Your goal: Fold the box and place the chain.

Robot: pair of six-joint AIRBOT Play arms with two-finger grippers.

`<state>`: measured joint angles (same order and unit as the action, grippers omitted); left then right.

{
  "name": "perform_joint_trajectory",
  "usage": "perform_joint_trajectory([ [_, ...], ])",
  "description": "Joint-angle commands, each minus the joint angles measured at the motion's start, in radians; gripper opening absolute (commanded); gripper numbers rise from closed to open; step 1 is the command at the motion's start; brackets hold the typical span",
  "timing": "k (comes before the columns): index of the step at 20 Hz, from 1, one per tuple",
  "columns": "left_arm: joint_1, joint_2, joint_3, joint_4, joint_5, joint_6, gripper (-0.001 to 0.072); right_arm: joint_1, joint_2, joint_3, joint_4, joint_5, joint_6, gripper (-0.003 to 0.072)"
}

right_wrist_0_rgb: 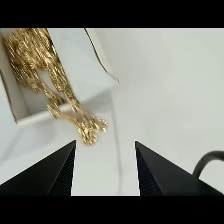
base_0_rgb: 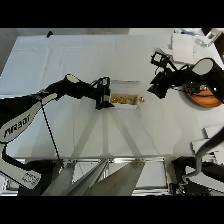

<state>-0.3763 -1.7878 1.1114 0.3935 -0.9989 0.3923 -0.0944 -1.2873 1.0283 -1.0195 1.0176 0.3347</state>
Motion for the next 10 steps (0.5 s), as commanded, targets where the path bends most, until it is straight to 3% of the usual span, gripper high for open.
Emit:
perform_joint_trajectory([
  [1, 0.000, 0.000, 0.001, 0.000, 0.000, 0.000, 0.0316, -0.011, -0.077, 0.000, -0.090, 0.013, -0.034, 0.0432],
  [2, 0.000, 0.000, 0.001, 0.000, 0.000, 0.000, 0.0316, 0.000, -0.106, 0.000, -0.091, 0.015, -0.062, 0.0474],
  [10, 0.000, 0.000, 0.001, 0.000, 0.000, 0.000, 0.0316, 0.105, -0.259, 0.000, -0.094, -0.045, -0.156, 0.0467],
])
